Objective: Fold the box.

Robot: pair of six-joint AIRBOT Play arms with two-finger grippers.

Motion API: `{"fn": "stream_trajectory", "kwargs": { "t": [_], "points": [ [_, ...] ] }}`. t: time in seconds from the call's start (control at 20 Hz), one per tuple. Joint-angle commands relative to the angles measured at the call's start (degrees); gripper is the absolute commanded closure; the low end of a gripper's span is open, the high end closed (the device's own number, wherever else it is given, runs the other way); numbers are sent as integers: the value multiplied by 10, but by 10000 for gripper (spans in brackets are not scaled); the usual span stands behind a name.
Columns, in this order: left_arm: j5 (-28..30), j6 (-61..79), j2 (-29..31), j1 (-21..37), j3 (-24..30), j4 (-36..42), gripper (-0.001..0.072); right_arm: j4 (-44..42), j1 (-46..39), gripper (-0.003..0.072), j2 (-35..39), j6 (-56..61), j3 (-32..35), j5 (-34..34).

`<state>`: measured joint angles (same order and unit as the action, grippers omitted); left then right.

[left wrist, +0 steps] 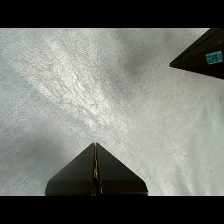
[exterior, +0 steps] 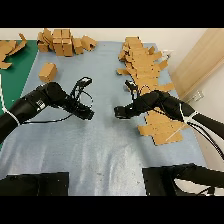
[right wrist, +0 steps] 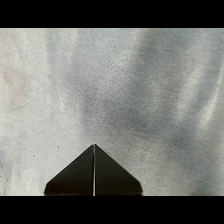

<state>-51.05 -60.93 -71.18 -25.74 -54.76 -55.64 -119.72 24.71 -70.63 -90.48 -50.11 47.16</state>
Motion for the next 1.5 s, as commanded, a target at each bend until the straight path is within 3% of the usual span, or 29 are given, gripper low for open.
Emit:
{"fn": "stream_trajectory", "kwargs": {
  "t": [0.0,0.6,0.7,0.9,1.05,1.1,1.45],
  "points": [
    [0,0,0,0,-1,0,696,0,0,683,0,0,0,0],
    [5,0,0,0,-1,12,696,-11,1,682,-2,1,3,16],
    [24,0,0,0,-1,43,696,66,-15,682,0,45,-7,39],
    [58,0,0,0,-1,108,696,270,-141,679,1,111,-92,228],
    [80,-1,0,0,0,109,696,329,-270,302,4,109,-140,323],
    [81,-1,0,0,0,109,696,339,-312,255,4,99,-146,337],
    [81,0,0,0,0,107,695,345,-551,236,-25,-34,-146,316]
  ]
}}
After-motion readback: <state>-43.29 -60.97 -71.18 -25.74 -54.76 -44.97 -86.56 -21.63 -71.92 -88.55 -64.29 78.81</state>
